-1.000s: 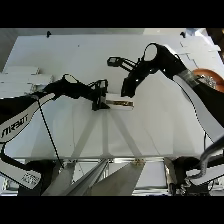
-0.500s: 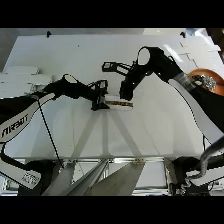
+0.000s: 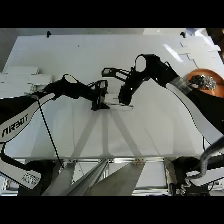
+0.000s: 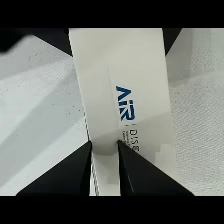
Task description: Fold the box and place the chain.
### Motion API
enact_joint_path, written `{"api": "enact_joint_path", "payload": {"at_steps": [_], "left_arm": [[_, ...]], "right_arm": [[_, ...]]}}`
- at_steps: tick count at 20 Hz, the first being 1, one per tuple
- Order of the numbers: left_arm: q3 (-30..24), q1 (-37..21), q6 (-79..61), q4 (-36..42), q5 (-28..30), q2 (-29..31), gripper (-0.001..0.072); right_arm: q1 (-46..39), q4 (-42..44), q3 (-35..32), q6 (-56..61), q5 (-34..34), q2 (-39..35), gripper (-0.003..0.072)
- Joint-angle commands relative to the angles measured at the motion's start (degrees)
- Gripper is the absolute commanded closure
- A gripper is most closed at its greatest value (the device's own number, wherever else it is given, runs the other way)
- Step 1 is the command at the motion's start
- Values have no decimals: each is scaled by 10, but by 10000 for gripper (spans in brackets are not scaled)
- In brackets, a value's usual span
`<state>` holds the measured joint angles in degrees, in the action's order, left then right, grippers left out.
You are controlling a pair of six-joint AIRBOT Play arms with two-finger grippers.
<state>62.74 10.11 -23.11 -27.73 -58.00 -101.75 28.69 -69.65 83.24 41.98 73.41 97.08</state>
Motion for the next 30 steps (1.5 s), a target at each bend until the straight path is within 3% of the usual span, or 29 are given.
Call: {"api": "enact_joint_path", "payload": {"at_steps": [1, 2, 3, 12, 13, 16, 22, 26, 30], "left_arm": [[0, 0, 1, 0, 0, 0, 432], [0, 0, 1, 0, 0, 0, 432], [0, 0, 1, 0, -1, 0, 432], [0, 0, 1, 0, -1, 0, 432], [0, 0, 1, 0, 0, 0, 432], [0, 0, 1, 0, -1, 0, 432], [0, 0, 1, 0, -1, 0, 432], [0, 0, 1, 0, -1, 0, 432], [0, 0, 1, 0, -1, 0, 432]], "right_arm": [[0, -6, -4, 2, -3, 0, 455], [0, -6, -4, 2, 0, 0, 378], [0, -6, -4, 2, 3, -3, 354], [-10, -9, -4, 50, -14, -78, 352], [-13, -5, -4, 73, -14, -83, 376], [-32, 81, -6, 92, -1, -85, 663], [-76, 314, -69, 93, -75, -85, 676], [-61, 336, -148, 137, -154, -77, 676], [-44, 336, -159, 159, -170, -33, 676]]}}
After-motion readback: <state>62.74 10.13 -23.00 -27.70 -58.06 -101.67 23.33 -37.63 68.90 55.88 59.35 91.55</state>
